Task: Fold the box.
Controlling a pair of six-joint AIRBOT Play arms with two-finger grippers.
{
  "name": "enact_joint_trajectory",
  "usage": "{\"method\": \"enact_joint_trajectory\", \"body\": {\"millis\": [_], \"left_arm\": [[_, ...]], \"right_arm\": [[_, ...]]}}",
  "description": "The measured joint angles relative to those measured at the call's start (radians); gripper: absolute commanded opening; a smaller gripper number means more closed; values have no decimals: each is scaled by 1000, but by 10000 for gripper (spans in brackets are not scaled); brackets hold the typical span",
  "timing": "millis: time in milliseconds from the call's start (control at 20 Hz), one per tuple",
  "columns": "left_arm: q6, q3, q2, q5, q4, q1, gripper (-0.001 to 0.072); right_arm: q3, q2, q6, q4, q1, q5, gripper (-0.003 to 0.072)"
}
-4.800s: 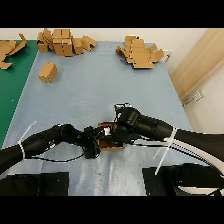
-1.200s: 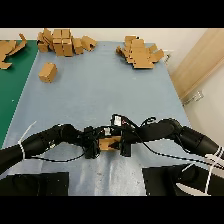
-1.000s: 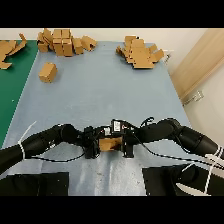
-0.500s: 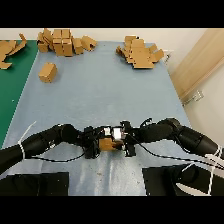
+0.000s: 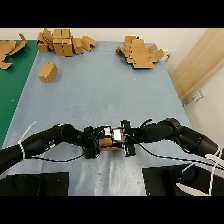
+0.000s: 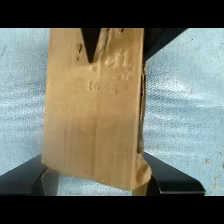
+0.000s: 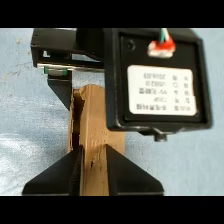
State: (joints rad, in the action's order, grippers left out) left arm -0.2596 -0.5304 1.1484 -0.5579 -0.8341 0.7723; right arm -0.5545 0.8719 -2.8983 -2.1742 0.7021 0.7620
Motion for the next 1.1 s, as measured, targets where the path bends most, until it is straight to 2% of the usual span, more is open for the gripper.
{"method": "enact_joint_trajectory", "body": {"millis": [450, 550, 600, 650, 850, 1100], "left_arm": [[0, 0, 0, 0, 0, 0, 519], [0, 0, 0, 0, 0, 0, 520], [0, 0, 0, 0, 0, 0, 520], [1, 0, 0, 0, -1, 0, 520], [1, 0, 0, 0, -1, 0, 519], [0, 0, 0, 0, 0, 0, 519]], "right_arm": [[1, 45, 86, 74, 58, -8, 166], [1, 51, 100, 82, 68, -6, 194], [1, 53, 108, 89, 72, -2, 259], [1, 54, 116, 93, 76, -2, 289], [1, 49, 134, 104, 83, 5, 302], [2, -19, 183, 170, 85, 23, 290]]}}
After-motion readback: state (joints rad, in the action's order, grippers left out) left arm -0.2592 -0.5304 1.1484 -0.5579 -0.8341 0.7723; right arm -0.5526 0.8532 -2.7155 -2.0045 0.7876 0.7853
